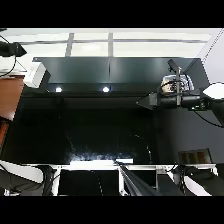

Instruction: Fold the box and place the chain.

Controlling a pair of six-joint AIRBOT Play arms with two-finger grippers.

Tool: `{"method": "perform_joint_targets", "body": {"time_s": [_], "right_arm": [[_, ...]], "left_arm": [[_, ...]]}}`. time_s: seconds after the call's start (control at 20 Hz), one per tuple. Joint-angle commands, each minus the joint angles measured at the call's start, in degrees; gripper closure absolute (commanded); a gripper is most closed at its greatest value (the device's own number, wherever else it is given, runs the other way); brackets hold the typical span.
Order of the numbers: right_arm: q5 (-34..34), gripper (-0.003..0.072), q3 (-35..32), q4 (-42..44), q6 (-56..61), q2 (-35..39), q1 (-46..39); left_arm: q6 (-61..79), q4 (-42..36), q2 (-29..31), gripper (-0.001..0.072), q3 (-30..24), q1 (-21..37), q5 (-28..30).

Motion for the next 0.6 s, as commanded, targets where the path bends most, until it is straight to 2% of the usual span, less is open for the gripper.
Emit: {"method": "perform_joint_targets", "body": {"time_s": [0.0,0.1,0.15,0.2,0.25,0.35,0.45,0.5,0.55], "right_arm": [[-0.44,0.0661,0.79,-7.85,0.9,4.22,-2.69],[-0.28,0.0662,0.79,-19.04,7.78,8.76,-5.07],[-0.22,0.0661,0.79,-25.05,11.47,11.15,-5.68],[-0.07,0.0661,0.74,-30.58,14.08,13.66,-5.77],[0.42,0.0661,0.74,-34.38,15.06,15.63,-5.7],[1.99,0.0661,0.72,-38.69,16.22,18.27,-5.7],[1.7,0.0661,0.15,-39.54,16.48,19.06,-5.7],[-0.15,0.0662,-1.11,-39.52,16.48,19.06,-5.7],[-3.21,0.0662,-3.02,-39.28,16.48,19.06,-5.7]], "left_arm": [[-10.69,-1.07,5.09,0.0682,2.4,-1.77,-19.67],[-11.8,-1.05,9.7,0.0682,-0.33,-5.11,-23.65],[-11.82,-1.05,13.25,0.0682,-3.39,-7.45,-22.14],[-11.82,-1.01,18.25,0.0683,-8.63,-10.34,-17.66],[-11.87,-1.01,23.89,0.0682,-15.32,-13.18,-11.67],[-12.55,-0.76,37.57,0.0682,-33.48,-19.65,2.38],[-13.25,-0.79,50.23,0.0682,-51.89,-25.27,13.97],[-14.91,-0.81,55.54,0.0682,-59.78,-27.45,18.75],[-17.97,-0.79,60.33,0.0682,-66.53,-29.16,20.13]]}}
